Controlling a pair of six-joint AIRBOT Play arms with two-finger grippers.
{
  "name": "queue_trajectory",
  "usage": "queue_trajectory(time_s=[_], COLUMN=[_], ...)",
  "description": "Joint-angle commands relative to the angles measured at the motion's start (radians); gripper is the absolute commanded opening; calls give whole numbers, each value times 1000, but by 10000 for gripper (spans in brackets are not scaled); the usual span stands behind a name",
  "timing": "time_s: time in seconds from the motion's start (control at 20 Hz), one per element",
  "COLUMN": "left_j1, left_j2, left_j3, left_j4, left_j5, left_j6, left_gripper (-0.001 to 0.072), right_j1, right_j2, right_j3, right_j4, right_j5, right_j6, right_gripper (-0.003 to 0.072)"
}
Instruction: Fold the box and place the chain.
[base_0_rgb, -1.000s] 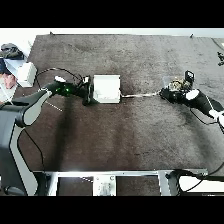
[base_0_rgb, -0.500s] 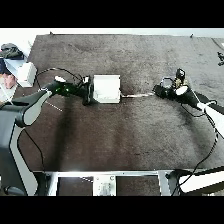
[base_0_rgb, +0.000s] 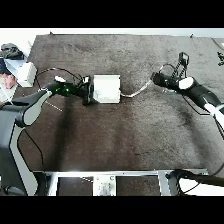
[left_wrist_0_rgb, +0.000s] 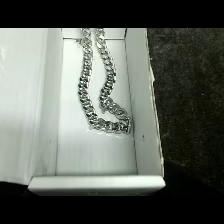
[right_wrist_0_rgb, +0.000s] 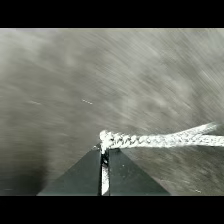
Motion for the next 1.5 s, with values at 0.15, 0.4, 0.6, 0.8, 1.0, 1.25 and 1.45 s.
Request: queue_trajectory(time_s=[0.15,0.4,0.6,0.8,1.0,1.25,1.45], left_j1=[0,0,0,0,0,0,0], left_j2=[-1,-1,-1,-1,-1,-1,-1], left_j3=[0,0,0,0,0,0,0], left_j4=[0,0,0,1,0,0,1], left_j5=[0,0,0,0,0,0,0], left_j6=[0,0,0,0,0,0,0], left_gripper=[277,277,277,277,277,277,277], right_j1=[112,254,362,432,489,538,541], right_j2=[180,241,242,227,167,161,161], right_j3=[0,1,5,5,5,22,70], right_j4=[-3,-3,-3,-3,2,1,-34], right_j5=[-6,-132,-190,-224,-276,-320,-319], right_j6=[-22,-23,-25,-24,-23,-24,-24], right_gripper=[-13,-13,-14,-15,-15,-15,-15])
